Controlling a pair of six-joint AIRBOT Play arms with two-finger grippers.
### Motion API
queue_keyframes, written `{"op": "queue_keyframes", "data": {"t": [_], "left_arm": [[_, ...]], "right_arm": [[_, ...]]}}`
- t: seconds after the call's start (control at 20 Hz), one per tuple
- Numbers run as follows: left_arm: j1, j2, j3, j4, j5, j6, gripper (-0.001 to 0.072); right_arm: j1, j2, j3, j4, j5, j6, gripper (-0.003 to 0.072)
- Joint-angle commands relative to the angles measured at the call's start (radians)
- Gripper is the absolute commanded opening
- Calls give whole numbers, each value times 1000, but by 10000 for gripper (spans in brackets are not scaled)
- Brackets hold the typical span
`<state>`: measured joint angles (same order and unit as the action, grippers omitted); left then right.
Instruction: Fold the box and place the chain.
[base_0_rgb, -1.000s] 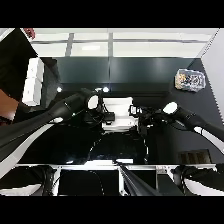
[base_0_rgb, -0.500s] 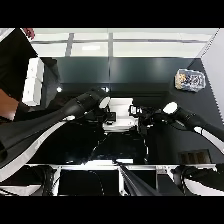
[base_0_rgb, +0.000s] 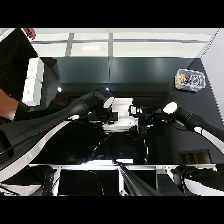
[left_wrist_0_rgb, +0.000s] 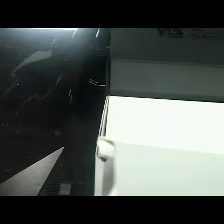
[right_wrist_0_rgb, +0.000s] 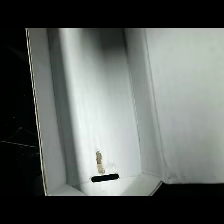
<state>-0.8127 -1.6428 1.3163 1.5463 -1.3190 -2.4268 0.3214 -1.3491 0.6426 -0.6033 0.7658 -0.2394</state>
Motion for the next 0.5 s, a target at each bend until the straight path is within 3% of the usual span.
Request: {"op": "queue_keyframes", "data": {"t": [0.0, 0.3, 0.4, 0.45], "left_arm": [[6, 0, -15, -9, 12, -5, 497], [11, 10, -32, -41, 77, 16, 493], [12, 10, -32, -40, 78, 15, 424], [15, 10, -32, -41, 78, 16, 355]], "right_arm": [[1, 0, 0, 0, 0, 0, 297], [1, 0, 0, 0, 0, 0, 297], [1, 0, 0, 0, 0, 0, 297], [1, 0, 0, 0, 0, 0, 297]]}}
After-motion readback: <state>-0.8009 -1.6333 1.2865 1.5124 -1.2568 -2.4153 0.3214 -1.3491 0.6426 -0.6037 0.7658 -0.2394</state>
